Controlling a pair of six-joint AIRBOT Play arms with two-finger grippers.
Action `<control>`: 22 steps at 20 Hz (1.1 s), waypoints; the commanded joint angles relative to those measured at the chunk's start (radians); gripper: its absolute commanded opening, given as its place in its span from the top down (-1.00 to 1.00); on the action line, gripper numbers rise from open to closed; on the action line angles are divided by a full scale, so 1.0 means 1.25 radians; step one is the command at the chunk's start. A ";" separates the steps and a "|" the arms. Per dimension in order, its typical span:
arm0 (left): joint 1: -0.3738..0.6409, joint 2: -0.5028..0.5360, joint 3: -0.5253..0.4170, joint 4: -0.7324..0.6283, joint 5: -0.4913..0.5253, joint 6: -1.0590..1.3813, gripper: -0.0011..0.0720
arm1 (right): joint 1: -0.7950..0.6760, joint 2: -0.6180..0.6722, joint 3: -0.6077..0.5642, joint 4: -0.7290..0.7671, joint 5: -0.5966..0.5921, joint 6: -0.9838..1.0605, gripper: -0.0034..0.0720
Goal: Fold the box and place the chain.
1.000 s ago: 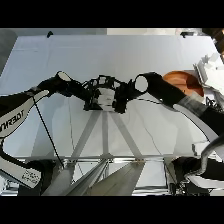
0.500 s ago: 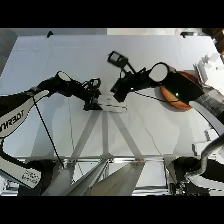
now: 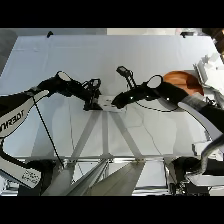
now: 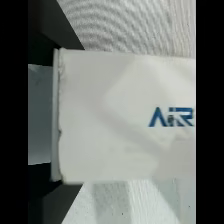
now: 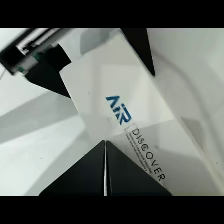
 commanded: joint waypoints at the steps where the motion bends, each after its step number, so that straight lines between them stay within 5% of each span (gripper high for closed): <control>1: 0.000 0.001 0.000 -0.002 0.000 -0.002 -0.10 | -0.001 -0.031 -0.012 0.007 0.032 0.002 0.89; 7: 0.000 0.001 0.000 -0.002 0.000 -0.002 -0.10 | -0.015 0.025 0.005 0.006 0.027 -0.001 0.89; 12: 0.000 0.001 0.000 -0.002 0.000 -0.002 -0.10 | -0.128 0.175 0.026 -0.030 0.019 -0.001 0.89; 22: 0.000 0.001 0.000 -0.002 0.000 -0.002 -0.10 | -0.501 0.406 0.026 -0.598 0.197 0.240 0.89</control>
